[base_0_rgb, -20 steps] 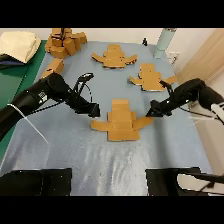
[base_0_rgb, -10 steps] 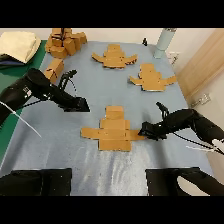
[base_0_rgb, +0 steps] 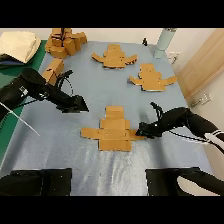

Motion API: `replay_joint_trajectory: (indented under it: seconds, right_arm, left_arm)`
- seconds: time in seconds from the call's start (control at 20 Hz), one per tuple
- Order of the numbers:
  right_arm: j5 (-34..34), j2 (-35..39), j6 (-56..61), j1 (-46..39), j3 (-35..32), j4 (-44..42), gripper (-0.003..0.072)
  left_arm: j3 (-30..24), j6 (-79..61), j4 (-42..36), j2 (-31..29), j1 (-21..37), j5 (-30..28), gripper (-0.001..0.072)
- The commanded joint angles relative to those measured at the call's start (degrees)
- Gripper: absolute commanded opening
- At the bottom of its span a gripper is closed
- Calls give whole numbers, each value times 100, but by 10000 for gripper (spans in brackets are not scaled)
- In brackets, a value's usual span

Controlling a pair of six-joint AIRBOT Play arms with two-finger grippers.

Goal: Fold the box.

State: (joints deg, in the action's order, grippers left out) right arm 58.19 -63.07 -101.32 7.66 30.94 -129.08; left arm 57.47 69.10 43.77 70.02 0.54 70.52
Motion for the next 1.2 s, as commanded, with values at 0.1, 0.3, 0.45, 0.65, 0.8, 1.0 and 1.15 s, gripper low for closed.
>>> replay_joint_trajectory:
  seconds: [0.1,0.3,0.45,0.65,0.8,1.0,1.15]
  right_arm:
    - [13,-330,-918,308,103,-485,1]
    - [-184,133,-1480,811,72,-520,1]
    - [-778,804,-1473,1314,-120,-256,0]
    - [-994,1060,-1464,1504,-275,-210,1]
    - [-977,1060,-1464,1504,-275,-216,1]
    - [-975,1058,-1464,1504,-275,-214,1]
    - [-968,1058,-1464,1504,-275,-205,1]
  left_arm:
    - [7,267,-573,-2,313,511,573]
    - [7,-76,-601,68,192,411,573]
    - [4,-210,-247,474,245,472,574]
    - [7,-688,-448,1320,87,439,574]
    - [7,-1263,-1217,1928,-140,306,573]
    - [37,-2393,-2490,2457,-481,313,572]
    - [262,-2730,-2638,2546,-590,422,335]
